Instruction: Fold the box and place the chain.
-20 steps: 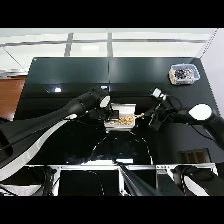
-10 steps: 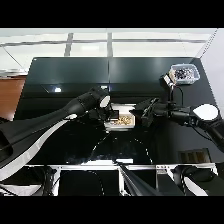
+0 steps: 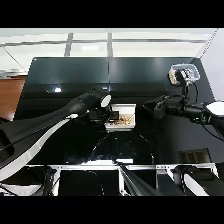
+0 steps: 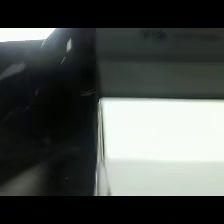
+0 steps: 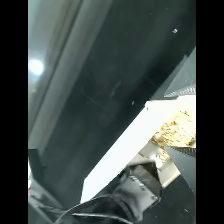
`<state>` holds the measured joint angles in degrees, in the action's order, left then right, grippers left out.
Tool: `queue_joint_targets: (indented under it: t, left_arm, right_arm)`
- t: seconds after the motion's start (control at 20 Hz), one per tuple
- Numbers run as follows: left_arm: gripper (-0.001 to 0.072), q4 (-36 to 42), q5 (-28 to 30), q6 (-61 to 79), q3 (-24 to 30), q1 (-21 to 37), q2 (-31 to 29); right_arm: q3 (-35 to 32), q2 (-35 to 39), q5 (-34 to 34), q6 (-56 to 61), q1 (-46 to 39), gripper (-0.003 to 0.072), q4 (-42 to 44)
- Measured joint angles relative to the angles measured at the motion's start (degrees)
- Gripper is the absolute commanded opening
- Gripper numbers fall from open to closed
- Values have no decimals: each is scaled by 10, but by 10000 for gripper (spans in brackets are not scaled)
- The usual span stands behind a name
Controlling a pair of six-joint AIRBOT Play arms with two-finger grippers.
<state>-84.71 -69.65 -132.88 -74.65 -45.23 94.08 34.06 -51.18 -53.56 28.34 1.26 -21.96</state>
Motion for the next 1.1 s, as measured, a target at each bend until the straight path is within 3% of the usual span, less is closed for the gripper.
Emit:
queue_joint_targets:
  t: [0.2,0.35,0.5,0.6,0.7,0.85,0.9,0.95,1.1]
  left_arm:
    - [564,-50,-19,-5,-8,-23,-51]
    - [563,-134,-56,16,14,-42,-125]
    - [563,-226,-93,2,104,-15,-211]
    - [562,-221,-71,-21,188,37,-261]
    - [556,-119,21,35,275,106,-300]
    - [558,110,133,271,349,182,-321]
    - [610,181,150,379,364,200,-322]
    - [712,240,165,485,373,212,-322]
    - [711,362,186,851,390,226,-320]
  right_arm:
    - [0,0,-29,2,-11,355,-16]
    - [0,0,-35,5,-14,355,-23]
    - [0,0,-38,6,-15,355,-26]
    - [0,0,-38,7,-16,355,-27]
    - [0,0,-40,12,-16,355,-27]
    - [0,0,-40,16,-16,355,-28]
    - [0,0,-40,17,-16,355,-28]
    - [0,0,-40,17,-16,355,-28]
    - [0,0,-40,18,-16,355,-28]
